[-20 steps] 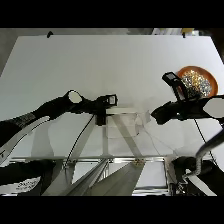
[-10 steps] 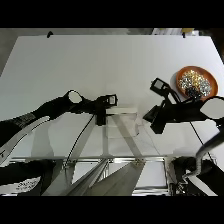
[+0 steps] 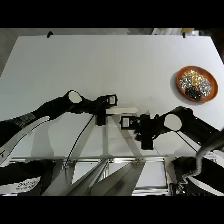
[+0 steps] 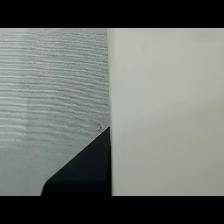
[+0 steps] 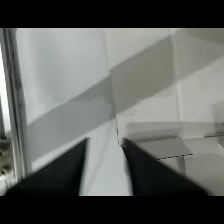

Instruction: Fold the box and place the chain.

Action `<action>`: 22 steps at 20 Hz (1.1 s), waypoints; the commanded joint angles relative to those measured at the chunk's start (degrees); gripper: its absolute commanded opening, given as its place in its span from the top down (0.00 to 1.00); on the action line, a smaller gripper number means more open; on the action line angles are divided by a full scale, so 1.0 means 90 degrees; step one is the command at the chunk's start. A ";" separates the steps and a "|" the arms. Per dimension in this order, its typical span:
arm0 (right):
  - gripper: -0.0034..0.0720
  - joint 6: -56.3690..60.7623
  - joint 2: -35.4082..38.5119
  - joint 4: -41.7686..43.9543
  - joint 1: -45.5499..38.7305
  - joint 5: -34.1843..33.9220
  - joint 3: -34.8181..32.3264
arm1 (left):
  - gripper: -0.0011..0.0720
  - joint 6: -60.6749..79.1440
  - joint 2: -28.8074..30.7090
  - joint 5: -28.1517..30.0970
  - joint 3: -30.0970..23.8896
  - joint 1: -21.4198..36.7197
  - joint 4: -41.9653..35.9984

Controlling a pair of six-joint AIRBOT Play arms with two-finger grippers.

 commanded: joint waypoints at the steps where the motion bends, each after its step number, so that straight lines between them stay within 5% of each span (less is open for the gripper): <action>1: 0.25 -0.0063 -0.0070 -0.0685 0.0287 -0.0478 -0.0155 | 0.97 0.0000 -0.0005 -0.0029 -0.0002 -0.0005 0.0000; 2: 0.08 -0.0063 0.0024 -0.0760 0.0355 -0.0886 -0.0262 | 0.97 0.0000 -0.0005 -0.0032 -0.0002 -0.0007 0.0000; 3: 0.05 -0.0063 0.0109 -0.0782 0.0420 -0.1273 -0.0359 | 0.97 0.0002 -0.0005 -0.0029 -0.0002 -0.0007 0.0000; 8: 0.05 -0.0044 0.0170 -0.0838 0.0515 -0.2771 -0.1022 | 0.97 0.0000 -0.0005 -0.0029 -0.0002 -0.0010 0.0000; 22: 0.05 -0.0044 0.0316 -0.1702 0.0515 -0.3500 -0.1418 | 0.97 0.0002 -0.0005 -0.0029 -0.0002 -0.0010 0.0000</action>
